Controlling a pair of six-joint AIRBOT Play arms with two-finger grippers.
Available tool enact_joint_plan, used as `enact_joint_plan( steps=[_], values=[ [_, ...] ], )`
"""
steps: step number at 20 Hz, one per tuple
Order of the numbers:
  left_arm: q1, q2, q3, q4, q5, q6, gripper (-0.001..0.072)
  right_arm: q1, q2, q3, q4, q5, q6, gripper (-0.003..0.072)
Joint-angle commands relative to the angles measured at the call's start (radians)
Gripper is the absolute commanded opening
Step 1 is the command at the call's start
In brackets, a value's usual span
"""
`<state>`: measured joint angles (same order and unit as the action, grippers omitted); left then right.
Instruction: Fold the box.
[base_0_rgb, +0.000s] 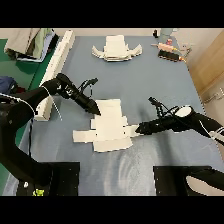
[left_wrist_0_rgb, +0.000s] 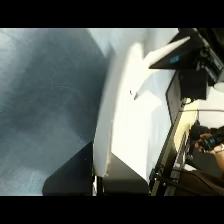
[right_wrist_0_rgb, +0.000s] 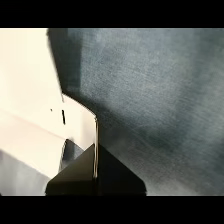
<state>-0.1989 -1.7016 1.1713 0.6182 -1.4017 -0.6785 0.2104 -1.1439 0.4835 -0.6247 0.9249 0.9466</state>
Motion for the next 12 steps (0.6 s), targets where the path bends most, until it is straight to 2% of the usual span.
enact_joint_plan(
  steps=[1,4,6,8,10,11,12],
  values=[
    [-0.001,-0.001,0.001,0.020,-0.026,0.033,0.0016,-0.001,0.000,-0.001,-0.003,0.005,0.003,0.0005],
    [-0.001,-0.001,0.001,0.006,-0.050,0.034,0.0016,-0.001,0.000,-0.001,-0.003,0.000,0.003,0.0007],
    [-0.001,-0.001,0.002,0.005,-0.050,0.021,0.0016,-0.001,0.000,0.000,-0.004,-0.016,0.004,0.0117],
    [-0.002,0.002,0.007,-0.002,-0.049,0.164,0.0014,-0.011,0.000,0.013,-0.032,-0.035,0.021,0.0134],
    [-0.008,0.030,0.008,-0.020,-0.010,0.283,0.0011,-0.041,0.003,0.062,-0.111,-0.039,0.127,0.0420],
    [-0.019,0.058,0.007,-0.020,0.031,0.311,0.0011,-0.061,0.012,0.097,-0.164,-0.034,0.186,0.0463],
    [-0.031,0.090,0.007,-0.019,0.063,0.343,0.0011,-0.085,0.029,0.139,-0.226,-0.031,0.249,0.0464]
  ],
)
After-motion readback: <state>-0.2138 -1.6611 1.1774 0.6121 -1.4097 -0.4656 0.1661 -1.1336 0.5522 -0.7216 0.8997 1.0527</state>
